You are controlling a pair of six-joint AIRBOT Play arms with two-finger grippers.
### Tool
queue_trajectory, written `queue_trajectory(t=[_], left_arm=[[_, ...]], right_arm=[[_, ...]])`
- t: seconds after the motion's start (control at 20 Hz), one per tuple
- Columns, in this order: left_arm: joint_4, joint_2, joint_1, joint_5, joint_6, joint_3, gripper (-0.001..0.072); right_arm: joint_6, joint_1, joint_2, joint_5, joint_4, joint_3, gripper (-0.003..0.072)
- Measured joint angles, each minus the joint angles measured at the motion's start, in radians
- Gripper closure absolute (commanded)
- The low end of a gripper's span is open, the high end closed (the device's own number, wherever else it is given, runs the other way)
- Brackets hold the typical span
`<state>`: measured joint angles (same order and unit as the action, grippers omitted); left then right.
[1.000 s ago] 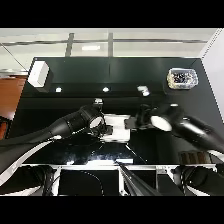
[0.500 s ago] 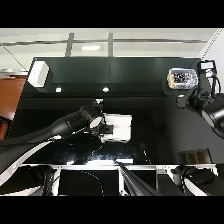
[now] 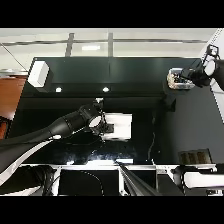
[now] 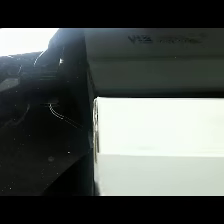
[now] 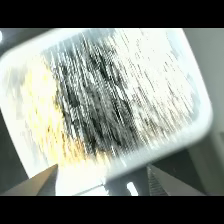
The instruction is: Fold the box and place the chain.
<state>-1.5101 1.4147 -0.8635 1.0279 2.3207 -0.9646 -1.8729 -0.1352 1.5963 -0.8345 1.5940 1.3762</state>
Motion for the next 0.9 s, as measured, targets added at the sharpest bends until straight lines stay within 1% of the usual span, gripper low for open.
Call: queue_trajectory(t=[0.05, 0.15, 0.3, 0.4, 0.55, 0.6, 0.65, 0.7, 0.9], left_arm=[[0.000, 0.000, 0.000, 0.000, 0.000, 0.000, 0.0682], [0.000, 0.000, 0.000, -0.001, 0.000, 0.000, 0.0683], [0.000, 0.000, 0.000, 0.000, -0.001, 0.000, 0.0682], [0.000, 0.000, 0.000, 0.000, -0.002, 0.000, 0.0683], [0.000, 0.000, 0.000, 0.001, -0.002, 0.000, 0.0682], [0.000, 0.000, 0.000, 0.002, -0.002, 0.000, 0.0682], [0.001, 0.000, 0.000, 0.002, -0.002, 0.000, 0.0682], [0.001, 0.000, 0.000, 0.002, -0.002, 0.000, 0.0683], [0.003, 0.000, 0.000, 0.002, -0.001, 0.000, 0.0682]], right_arm=[[0.012, -0.007, 0.058, -0.016, -0.021, 0.060, 0.0113], [0.026, -0.016, 0.141, -0.031, -0.043, 0.139, 0.0113], [0.038, -0.022, 0.220, -0.029, -0.063, 0.198, 0.0113], [0.041, -0.024, 0.251, -0.014, -0.068, 0.215, 0.0216], [0.043, -0.025, 0.277, -0.001, -0.070, 0.227, 0.0217], [0.044, -0.026, 0.283, 0.002, -0.072, 0.230, 0.0231], [0.046, -0.026, 0.286, 0.001, -0.073, 0.232, 0.0504], [0.053, -0.027, 0.290, -0.006, -0.070, 0.237, 0.0642], [0.101, -0.036, 0.284, -0.113, -0.077, 0.299, 0.0643]])
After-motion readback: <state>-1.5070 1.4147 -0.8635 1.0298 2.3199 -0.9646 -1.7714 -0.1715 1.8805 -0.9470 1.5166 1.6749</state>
